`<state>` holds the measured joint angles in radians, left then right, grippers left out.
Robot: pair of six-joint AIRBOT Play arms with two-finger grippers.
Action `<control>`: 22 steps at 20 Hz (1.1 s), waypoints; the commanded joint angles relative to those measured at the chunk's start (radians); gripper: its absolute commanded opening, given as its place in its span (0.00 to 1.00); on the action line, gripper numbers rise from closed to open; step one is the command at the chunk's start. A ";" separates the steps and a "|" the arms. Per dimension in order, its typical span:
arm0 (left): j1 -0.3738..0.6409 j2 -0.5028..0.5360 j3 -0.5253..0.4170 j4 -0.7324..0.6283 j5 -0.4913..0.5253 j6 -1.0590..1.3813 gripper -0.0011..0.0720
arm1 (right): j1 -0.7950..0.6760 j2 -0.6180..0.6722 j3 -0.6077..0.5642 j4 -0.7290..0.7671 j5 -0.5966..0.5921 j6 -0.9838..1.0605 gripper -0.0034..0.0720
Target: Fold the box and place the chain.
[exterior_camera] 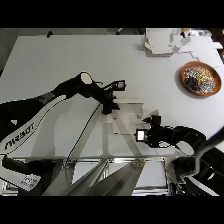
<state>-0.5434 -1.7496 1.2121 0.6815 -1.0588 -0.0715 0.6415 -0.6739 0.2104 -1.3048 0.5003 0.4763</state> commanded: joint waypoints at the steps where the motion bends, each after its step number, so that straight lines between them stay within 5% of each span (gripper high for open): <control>1: -0.001 -0.001 0.000 0.000 0.000 0.000 0.03 | 0.013 0.047 -0.018 0.000 0.011 0.032 0.91; 22: 0.000 -0.001 0.000 0.000 0.000 0.000 0.03 | 0.066 -0.043 -0.037 0.010 -0.187 -0.092 0.91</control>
<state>-0.5434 -1.7496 1.2121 0.6815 -1.0588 -0.0719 0.7082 -0.7136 0.1658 -1.3102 0.3367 0.4286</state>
